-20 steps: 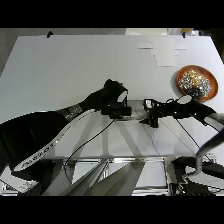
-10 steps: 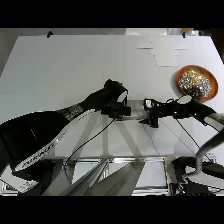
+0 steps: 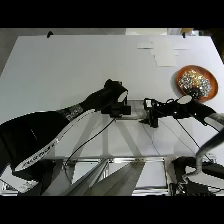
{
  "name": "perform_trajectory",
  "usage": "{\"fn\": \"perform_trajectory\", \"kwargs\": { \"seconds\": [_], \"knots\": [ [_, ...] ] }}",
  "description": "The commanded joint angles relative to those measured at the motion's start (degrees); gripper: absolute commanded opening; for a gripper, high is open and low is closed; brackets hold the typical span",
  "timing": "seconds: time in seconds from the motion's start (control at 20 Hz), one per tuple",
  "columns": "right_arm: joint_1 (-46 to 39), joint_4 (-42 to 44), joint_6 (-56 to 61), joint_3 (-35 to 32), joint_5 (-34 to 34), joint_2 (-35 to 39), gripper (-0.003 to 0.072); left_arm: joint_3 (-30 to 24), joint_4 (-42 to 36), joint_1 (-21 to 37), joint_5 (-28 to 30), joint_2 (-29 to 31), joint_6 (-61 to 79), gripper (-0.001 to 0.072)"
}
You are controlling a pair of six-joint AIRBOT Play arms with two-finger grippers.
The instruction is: Fold the box and place the chain.
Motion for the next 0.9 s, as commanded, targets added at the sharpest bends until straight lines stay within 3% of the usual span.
{"fn": "perform_trajectory", "kwargs": {
  "seconds": [0.0,0.1,0.35,0.4,0.65,0.85],
  "knots": [
    [0.00,-0.11,-0.07,0.02,0.04,0.04,0.0428,-0.04,-0.13,-0.42,0.02,-0.26,0.26,0.0003],
    [0.00,-0.11,-0.04,0.02,0.04,0.04,0.0428,-0.04,-0.15,-0.39,-0.02,-0.24,0.31,0.0011],
    [0.00,-0.11,-0.07,0.02,0.02,0.04,0.0428,-0.04,-1.84,1.18,-2.64,1.62,4.50,0.0354],
    [0.00,-0.11,-0.04,0.02,0.04,0.04,0.0428,-0.04,-1.77,1.77,-3.52,2.80,5.77,0.0384],
    [0.00,-0.11,-0.04,0.02,0.02,0.04,0.0428,-0.04,-1.64,6.01,-3.76,11.76,15.78,0.0393],
    [0.00,-0.11,-0.07,0.02,0.02,0.04,0.0428,-0.22,-1.84,10.03,-8.52,20.61,28.24,0.0394]
  ]
}}
